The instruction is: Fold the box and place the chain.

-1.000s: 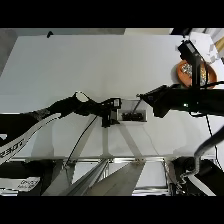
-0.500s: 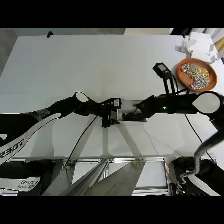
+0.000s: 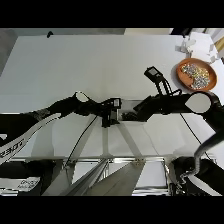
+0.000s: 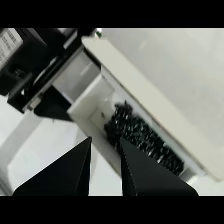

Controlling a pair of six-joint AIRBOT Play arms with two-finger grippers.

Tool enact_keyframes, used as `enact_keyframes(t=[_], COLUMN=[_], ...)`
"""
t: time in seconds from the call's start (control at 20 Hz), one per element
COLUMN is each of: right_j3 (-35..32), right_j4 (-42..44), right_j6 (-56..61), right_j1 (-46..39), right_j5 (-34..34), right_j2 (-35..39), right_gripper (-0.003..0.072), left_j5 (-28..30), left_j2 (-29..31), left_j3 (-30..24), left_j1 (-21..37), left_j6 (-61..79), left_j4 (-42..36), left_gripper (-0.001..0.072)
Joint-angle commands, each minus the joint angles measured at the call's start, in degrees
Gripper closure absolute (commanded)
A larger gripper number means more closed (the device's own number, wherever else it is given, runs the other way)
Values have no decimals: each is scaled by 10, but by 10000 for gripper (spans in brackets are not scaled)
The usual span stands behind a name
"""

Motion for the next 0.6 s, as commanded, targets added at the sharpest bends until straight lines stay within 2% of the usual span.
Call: enact_keyframes(t=[0.0, 0.05, 0.1, 0.2, 0.3, 0.4, 0.55], right_j3=[65, 75, 75, 75, 75, 75, 75], right_j4=[-38, -65, -91, -124, -125, -120, -120], right_j6=[-76, -87, -94, -94, -106, -144, -209], right_j1=[1, 1, 1, 2, 2, 8, 26], right_j5=[-46, -79, -114, -116, -75, -22, 32], right_j2=[-1, -2, -5, -32, -85, -128, -132], right_gripper=[490, 496, 535, 539, 643, 645, 645], left_j5=[0, 0, 0, 0, 0, 0, 0], left_j2=[0, 0, 0, 0, 0, 0, 0], left_j3=[0, 0, 0, 0, 0, 0, 0], left_j1=[1, 1, 1, 1, 1, 1, 1], left_j6=[0, 0, 0, 0, 0, 0, 0], left_j4=[0, 0, 0, 0, 0, 0, 0], left_gripper=[576, 576, 576, 576, 576, 576, 576])
